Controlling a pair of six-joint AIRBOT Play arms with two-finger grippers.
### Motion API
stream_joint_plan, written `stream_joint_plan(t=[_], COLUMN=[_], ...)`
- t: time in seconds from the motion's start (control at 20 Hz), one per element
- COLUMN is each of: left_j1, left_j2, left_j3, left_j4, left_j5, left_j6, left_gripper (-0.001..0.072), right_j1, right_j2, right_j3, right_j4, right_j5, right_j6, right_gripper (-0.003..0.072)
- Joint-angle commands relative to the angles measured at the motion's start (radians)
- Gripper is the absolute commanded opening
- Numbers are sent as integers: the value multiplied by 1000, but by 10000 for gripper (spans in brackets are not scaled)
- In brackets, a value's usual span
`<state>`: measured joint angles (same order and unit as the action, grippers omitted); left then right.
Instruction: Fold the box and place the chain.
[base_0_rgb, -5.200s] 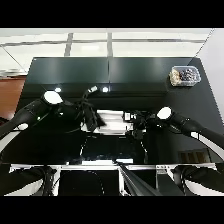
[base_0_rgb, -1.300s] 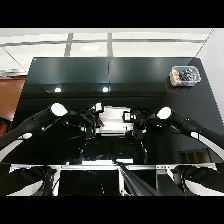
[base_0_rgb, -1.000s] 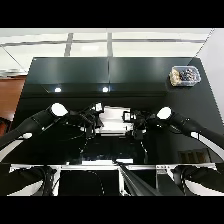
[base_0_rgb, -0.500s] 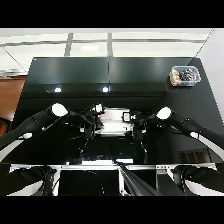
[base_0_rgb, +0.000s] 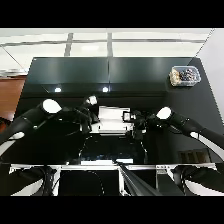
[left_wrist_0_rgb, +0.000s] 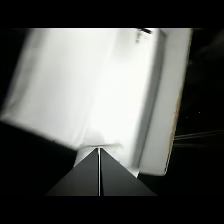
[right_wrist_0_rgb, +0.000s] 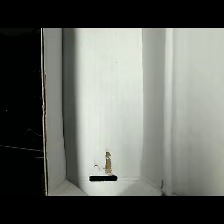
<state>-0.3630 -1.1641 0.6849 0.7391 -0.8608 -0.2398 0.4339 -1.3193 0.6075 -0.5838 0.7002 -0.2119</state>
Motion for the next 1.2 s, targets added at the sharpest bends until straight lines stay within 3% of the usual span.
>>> stream_joint_plan(t=[0.0,0.15,0.25,0.35,0.45,0.55,0.75,0.95,1.15], left_j1=[141,294,390,462,500,478,360,277,290], left_j2=[106,132,113,70,-4,-86,-207,-245,-244], left_j3=[11,-10,-55,-109,-139,-140,-114,-86,-38], left_j4=[155,286,287,170,-18,-95,-85,-87,-90], left_j5=[-111,-196,-200,-220,-288,-314,-284,-277,-325], left_j6=[-297,-639,-937,-1044,-921,-872,-857,-838,-803], left_gripper=[29,29,30,30,30,28,28,28,32], right_j1=[0,0,0,0,0,0,0,0,0], right_j2=[-1,-1,-1,-1,-1,-1,-1,0,-1], right_j3=[0,0,0,0,0,0,0,0,0], right_j4=[-2,-2,-2,-2,-2,-2,-2,-1,-2], right_j5=[2,2,2,2,2,2,2,2,2], right_j6=[-2,-2,-2,-2,-2,-2,-2,-2,-2], right_gripper=[127,128,127,127,128,128,128,127,128])
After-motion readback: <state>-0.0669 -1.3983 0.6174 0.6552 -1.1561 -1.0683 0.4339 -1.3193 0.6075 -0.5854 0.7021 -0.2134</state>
